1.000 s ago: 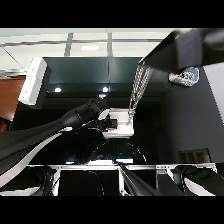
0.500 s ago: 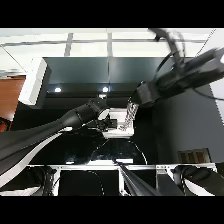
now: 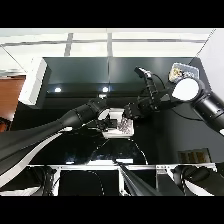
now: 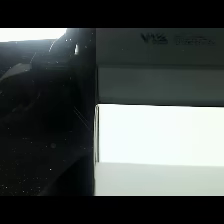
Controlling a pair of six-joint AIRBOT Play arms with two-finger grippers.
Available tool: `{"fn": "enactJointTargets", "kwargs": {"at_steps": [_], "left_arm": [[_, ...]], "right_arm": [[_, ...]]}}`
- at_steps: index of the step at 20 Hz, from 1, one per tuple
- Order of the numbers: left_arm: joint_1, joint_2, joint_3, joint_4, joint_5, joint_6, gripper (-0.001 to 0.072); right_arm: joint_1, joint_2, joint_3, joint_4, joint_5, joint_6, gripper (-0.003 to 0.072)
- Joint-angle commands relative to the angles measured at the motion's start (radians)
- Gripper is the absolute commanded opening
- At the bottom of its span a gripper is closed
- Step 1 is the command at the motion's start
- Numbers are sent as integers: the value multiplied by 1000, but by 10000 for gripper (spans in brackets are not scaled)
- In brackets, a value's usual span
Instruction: Fold the box and place the chain.
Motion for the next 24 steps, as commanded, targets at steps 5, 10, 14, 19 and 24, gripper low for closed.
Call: {"fn": "enactJointTargets", "kwargs": {"at_steps": [5, 10, 14, 19, 24], "left_arm": [[0, -1, 0, 0, 4, 0, 28], [0, -1, 0, 0, 3, 0, 28], [0, 0, 6, -19, -26, -3, 198], [-45, 135, 23, 119, -84, 32, 580], [3, 462, -166, 364, -193, 34, 578]], "right_arm": [[-72, 2, -32, -45, -10, -16, 251], [-169, 11, -31, -69, 13, -54, 250], [-172, 11, -31, -70, 5, -72, 250], [-173, 11, -31, -126, 12, -86, 250], [-173, 11, -31, -156, 12, -83, 250]]}}
